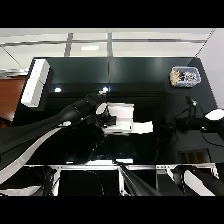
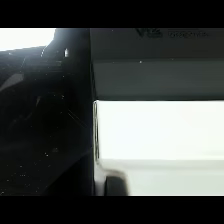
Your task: Fold the box and place the chain.
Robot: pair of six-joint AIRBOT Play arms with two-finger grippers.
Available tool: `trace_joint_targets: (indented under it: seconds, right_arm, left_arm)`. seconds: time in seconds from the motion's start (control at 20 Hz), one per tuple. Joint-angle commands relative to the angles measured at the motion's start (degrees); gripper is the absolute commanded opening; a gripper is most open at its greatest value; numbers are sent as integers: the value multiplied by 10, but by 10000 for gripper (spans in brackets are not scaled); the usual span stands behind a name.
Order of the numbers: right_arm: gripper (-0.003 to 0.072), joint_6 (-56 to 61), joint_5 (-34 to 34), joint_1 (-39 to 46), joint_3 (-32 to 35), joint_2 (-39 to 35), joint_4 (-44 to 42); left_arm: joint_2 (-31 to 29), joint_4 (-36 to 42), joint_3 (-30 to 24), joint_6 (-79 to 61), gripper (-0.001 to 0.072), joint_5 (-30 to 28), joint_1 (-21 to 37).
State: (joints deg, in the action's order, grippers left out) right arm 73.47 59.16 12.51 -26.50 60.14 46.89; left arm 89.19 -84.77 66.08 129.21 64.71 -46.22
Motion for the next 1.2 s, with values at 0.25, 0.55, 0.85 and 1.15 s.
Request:
trace_joint_targets:
  seconds: [0.25, 0.55, 0.85, 1.15]
  right_arm:
    - [18, -106, -59, -168, -4, 64, -187]
    - [568, -112, 18, -176, -52, 64, -189]
    - [557, -108, -11, -240, -82, 64, -187]
    - [297, -9, -61, -294, -92, 64, -125]
  left_arm:
    - [0, 0, 0, 0, 26, 1, 0]
    - [0, 0, 0, 0, 26, 3, 0]
    - [0, 0, 0, 0, 26, 3, 0]
    - [0, 0, 0, 0, 26, 3, 0]
